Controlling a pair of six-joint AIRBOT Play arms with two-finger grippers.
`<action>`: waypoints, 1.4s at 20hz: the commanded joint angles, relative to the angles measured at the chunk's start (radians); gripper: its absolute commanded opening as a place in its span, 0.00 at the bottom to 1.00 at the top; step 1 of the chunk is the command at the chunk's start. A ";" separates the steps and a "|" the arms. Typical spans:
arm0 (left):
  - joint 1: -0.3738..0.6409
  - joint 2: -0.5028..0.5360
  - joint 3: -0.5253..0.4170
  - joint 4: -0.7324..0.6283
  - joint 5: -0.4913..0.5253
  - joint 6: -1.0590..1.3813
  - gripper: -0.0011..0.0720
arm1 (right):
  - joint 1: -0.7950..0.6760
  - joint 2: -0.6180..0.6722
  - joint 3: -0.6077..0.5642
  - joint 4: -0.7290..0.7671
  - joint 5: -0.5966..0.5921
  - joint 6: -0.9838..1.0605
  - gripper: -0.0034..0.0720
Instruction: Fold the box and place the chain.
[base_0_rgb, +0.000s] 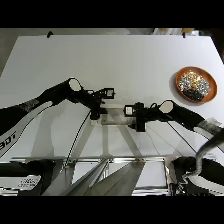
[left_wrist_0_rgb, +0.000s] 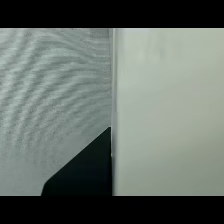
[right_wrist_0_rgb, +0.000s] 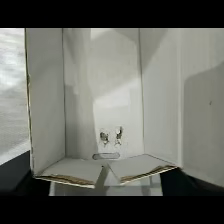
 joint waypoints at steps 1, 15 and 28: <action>0.000 0.000 0.000 -0.002 0.002 -0.001 0.03 | 0.002 -0.003 0.000 0.006 0.003 -0.003 0.81; 0.000 0.000 0.000 -0.002 0.002 -0.001 0.03 | 0.001 -0.044 0.000 0.091 0.004 -0.048 0.57; 0.000 0.000 0.000 -0.002 0.002 -0.001 0.03 | -0.038 -0.043 0.000 0.106 0.100 -0.054 0.93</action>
